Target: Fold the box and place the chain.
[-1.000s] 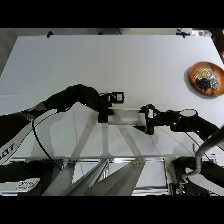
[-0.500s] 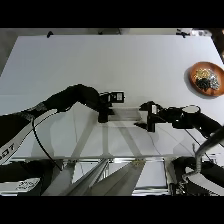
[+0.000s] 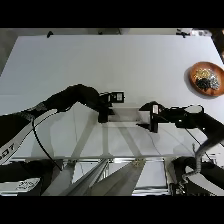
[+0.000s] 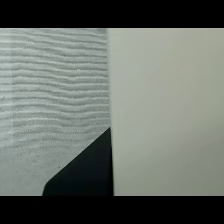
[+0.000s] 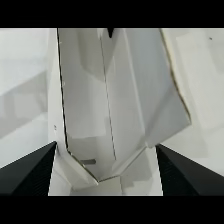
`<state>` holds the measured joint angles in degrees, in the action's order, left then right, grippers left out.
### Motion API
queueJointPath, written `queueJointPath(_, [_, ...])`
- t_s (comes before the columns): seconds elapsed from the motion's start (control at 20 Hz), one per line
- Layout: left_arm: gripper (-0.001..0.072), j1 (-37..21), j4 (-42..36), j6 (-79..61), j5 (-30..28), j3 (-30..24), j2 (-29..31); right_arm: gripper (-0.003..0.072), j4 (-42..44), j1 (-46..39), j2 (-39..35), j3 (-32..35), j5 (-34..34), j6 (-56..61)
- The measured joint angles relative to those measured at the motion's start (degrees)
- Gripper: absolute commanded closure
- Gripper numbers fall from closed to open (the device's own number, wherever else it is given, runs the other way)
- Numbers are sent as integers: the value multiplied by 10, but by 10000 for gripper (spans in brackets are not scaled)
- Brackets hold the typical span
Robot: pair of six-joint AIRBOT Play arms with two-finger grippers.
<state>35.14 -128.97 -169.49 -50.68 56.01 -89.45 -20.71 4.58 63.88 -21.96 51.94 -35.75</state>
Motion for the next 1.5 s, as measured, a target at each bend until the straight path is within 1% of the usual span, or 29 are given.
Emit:
queueJointPath(0.2, [697,0,0,0,0,0,0,13,-9,-3,-11,0,2,18])
queueJointPath(0.6, [697,0,0,0,-2,0,0,13,3,31,-7,0,-5,27])
queueJointPath(1.05, [697,0,0,-1,-3,0,0,13,-16,37,38,-1,-7,14])
queueJointPath(1.5, [697,0,0,0,-2,0,0,17,-6,37,64,-1,-6,-23])
